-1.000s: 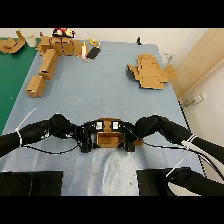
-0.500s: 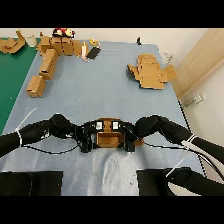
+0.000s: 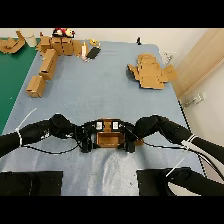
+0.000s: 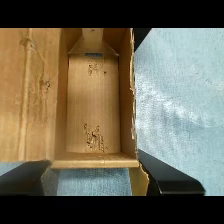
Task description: Fold the box.
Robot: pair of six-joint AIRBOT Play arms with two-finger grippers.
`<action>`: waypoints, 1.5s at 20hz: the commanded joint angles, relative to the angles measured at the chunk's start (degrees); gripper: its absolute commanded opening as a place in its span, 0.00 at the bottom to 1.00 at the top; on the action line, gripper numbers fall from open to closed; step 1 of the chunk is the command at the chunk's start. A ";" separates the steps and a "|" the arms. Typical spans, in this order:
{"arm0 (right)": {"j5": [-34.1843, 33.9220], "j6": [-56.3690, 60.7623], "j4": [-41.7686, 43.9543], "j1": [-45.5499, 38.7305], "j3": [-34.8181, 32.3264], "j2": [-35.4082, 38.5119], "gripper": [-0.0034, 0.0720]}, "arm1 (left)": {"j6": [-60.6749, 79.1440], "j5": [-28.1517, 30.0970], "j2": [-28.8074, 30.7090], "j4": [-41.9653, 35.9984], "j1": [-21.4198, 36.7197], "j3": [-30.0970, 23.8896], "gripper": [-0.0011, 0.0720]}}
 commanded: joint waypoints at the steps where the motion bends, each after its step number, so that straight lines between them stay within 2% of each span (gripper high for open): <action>1: -1.92 -0.11 0.20 0.09 0.09 0.55 0.85 | -0.02 -0.02 -0.02 0.00 -0.02 -0.02 0.71; 3: -1.95 -0.11 -0.26 0.07 0.09 1.68 0.85 | 0.00 -0.04 -0.02 0.00 -0.02 -0.02 0.71; 5: -2.75 -0.09 -1.62 0.07 0.09 2.58 0.99 | -0.02 -0.04 -0.02 0.02 -0.02 -0.02 0.71; 16: -7.48 0.22 -7.43 0.02 0.09 6.82 0.98 | -0.02 -0.02 -0.02 0.02 -0.02 -0.02 0.71; 20: -7.48 7.10 -13.29 -0.09 0.09 7.96 0.98 | -0.02 -0.02 -0.02 0.02 -0.02 -0.02 0.71; 24: -9.49 10.34 -19.21 -0.09 0.11 11.82 0.98 | 0.00 -0.02 -0.02 0.02 -0.02 -0.02 0.71; 27: -12.28 10.71 -20.46 -0.07 0.11 15.98 0.98 | 0.00 -0.02 -0.02 0.02 -0.02 -0.02 0.71; 30: -17.94 26.67 -17.90 -0.07 0.09 19.63 0.98 | -0.02 -0.02 -0.02 0.02 -0.02 -0.02 0.71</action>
